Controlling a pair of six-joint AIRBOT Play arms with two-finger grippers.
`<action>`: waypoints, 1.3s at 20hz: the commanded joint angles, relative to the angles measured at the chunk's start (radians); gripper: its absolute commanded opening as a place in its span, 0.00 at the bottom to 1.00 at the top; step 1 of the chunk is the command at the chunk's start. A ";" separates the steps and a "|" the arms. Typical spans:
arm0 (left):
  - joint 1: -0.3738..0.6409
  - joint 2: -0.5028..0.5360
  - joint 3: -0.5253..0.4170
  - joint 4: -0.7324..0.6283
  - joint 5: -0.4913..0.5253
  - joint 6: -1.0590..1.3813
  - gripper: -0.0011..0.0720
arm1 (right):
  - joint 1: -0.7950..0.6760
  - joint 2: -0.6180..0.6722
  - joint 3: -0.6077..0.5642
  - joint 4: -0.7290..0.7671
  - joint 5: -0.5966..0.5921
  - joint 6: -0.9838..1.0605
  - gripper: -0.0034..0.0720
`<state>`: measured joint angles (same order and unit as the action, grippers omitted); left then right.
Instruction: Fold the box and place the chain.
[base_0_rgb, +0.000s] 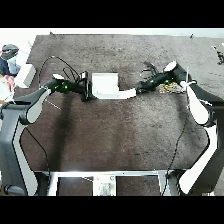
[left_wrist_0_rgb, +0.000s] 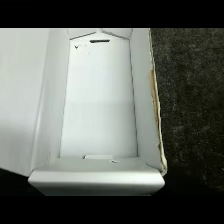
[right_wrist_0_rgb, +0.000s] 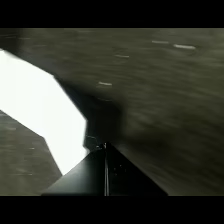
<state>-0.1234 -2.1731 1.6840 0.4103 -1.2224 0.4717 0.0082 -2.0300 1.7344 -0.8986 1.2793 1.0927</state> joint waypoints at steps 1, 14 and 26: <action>0.000 0.000 0.000 0.000 0.000 0.000 0.39 | 0.031 -0.034 0.000 0.143 0.020 -0.061 0.06; 0.000 0.000 0.000 0.000 0.000 0.000 0.39 | 0.071 0.013 0.004 0.343 0.004 -0.105 0.76; 0.000 0.000 0.000 0.000 0.000 0.000 0.39 | 0.240 0.013 0.100 0.002 -0.068 0.102 0.66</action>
<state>-0.1234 -2.1731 1.6840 0.4103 -1.2224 0.4717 0.2153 -2.0174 1.8248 -0.8043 1.2381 1.1358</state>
